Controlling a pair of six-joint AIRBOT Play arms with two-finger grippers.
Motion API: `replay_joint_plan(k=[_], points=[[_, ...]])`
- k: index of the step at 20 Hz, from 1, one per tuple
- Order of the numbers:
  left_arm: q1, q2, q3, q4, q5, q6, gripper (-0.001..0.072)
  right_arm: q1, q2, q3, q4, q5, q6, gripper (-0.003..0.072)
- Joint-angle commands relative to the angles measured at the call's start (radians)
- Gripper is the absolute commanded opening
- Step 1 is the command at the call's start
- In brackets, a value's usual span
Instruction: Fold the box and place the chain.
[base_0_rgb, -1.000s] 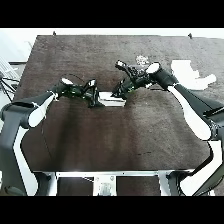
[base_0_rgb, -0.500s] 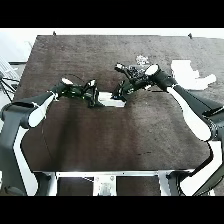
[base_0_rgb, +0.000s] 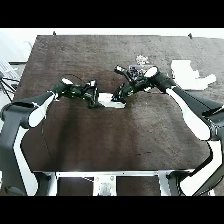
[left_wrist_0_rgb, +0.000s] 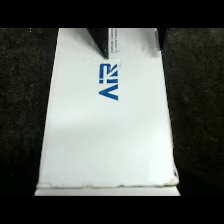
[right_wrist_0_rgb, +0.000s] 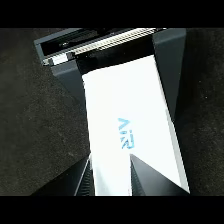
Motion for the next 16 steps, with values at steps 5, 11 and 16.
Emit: replay_joint_plan(k=[5, 11, 16], points=[[0.001, 0.000, 0.001, -0.003, 0.007, -0.002, 0.0531, -0.032, 0.000, 0.000, 0.154, 0.001, -0.009, 0.0263], [0.001, 0.000, 0.001, -0.003, 0.007, -0.002, 0.0531, -0.032, 0.000, -0.002, 0.153, -0.010, -0.005, 0.0111], [0.001, 0.000, 0.001, -0.003, 0.007, -0.002, 0.0532, -0.032, 0.000, -0.080, 0.152, -0.057, 0.003, 0.0016]])
